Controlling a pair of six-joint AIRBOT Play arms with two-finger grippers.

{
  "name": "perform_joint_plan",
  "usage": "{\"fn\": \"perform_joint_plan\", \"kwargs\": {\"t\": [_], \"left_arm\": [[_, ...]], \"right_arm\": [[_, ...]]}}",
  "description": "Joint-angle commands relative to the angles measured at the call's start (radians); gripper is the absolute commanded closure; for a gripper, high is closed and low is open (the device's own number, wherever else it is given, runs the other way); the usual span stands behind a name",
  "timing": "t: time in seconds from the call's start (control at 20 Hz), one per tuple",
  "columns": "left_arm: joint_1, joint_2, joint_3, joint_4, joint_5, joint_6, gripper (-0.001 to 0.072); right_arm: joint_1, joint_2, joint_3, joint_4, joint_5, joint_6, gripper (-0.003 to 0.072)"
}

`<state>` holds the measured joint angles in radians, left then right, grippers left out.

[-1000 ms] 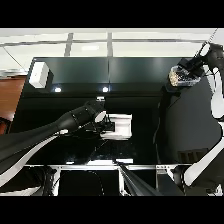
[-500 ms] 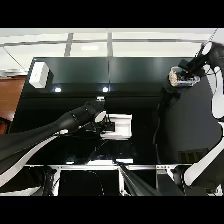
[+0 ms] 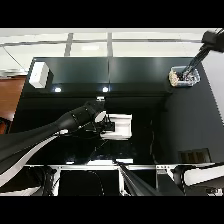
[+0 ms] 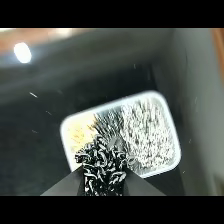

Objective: Fold the box and place the chain.

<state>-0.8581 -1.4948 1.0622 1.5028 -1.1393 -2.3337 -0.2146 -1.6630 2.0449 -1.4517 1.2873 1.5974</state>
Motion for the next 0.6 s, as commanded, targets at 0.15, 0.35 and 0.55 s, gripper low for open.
{"fn": "perform_joint_plan", "kwargs": {"t": [0.15, 0.35, 0.55], "left_arm": [[0.001, -0.001, 0.000, 0.000, 0.001, 0.000, 0.0683], [0.001, -0.001, 0.000, 0.000, 0.004, 0.000, 0.0684], [0.001, -0.001, 0.000, 0.000, 0.004, 0.000, 0.0684]], "right_arm": [[0.004, 0.253, -0.022, 0.182, 0.084, -0.067, 0.0673], [0.048, 0.443, -0.168, 0.256, 0.095, -0.077, 0.0673], [0.168, 0.671, -0.424, 0.254, 0.094, -0.095, 0.0673]]}}
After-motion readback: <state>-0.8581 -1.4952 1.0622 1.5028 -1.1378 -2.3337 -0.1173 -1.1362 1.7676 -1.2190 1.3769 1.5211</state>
